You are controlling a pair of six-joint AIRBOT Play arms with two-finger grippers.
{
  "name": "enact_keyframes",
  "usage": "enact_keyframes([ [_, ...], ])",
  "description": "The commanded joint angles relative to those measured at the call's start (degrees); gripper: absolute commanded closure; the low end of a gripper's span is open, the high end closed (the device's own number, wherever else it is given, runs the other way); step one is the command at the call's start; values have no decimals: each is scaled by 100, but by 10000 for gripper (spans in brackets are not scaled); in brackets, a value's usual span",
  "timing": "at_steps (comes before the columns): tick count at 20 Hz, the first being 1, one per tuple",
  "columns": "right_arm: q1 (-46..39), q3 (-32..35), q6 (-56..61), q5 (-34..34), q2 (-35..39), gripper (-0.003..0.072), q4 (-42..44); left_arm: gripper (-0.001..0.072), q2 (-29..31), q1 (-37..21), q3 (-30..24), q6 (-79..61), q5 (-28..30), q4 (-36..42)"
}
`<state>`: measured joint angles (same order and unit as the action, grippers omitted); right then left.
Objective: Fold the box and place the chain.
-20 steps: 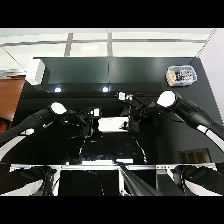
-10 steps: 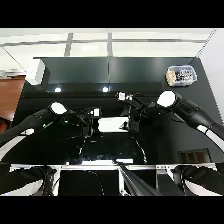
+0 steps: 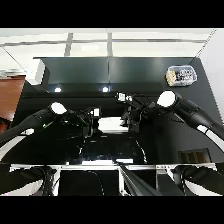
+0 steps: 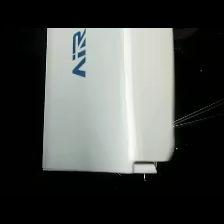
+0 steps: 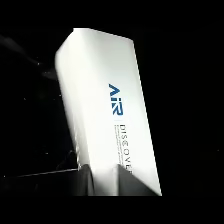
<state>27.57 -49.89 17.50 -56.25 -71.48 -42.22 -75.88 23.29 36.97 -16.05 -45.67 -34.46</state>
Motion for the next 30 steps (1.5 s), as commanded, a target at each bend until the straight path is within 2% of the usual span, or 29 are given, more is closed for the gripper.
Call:
enact_keyframes([
  [1, 7, 2, 4, 9, -2, 584, -4, 310, 0, 4, 2, -4, -4, 2],
  [12, 7, 4, 7, -83, -2, 581, -140, 310, 0, 4, 2, -4, -4, 0],
  [13, 7, 4, 9, -122, -2, 570, -140, 310, -2, 4, 2, -4, -4, 0],
  [14, 7, 4, 9, -133, -2, 508, -140, 310, -2, 4, 2, -4, -4, 0],
  [26, 31, 7, 79, -125, -17, 513, -153, 310, -2, 4, 2, -4, -2, 0],
  [30, 162, 258, 149, -7, -22, 513, -181, 310, -2, 4, 2, -4, -4, 0],
])
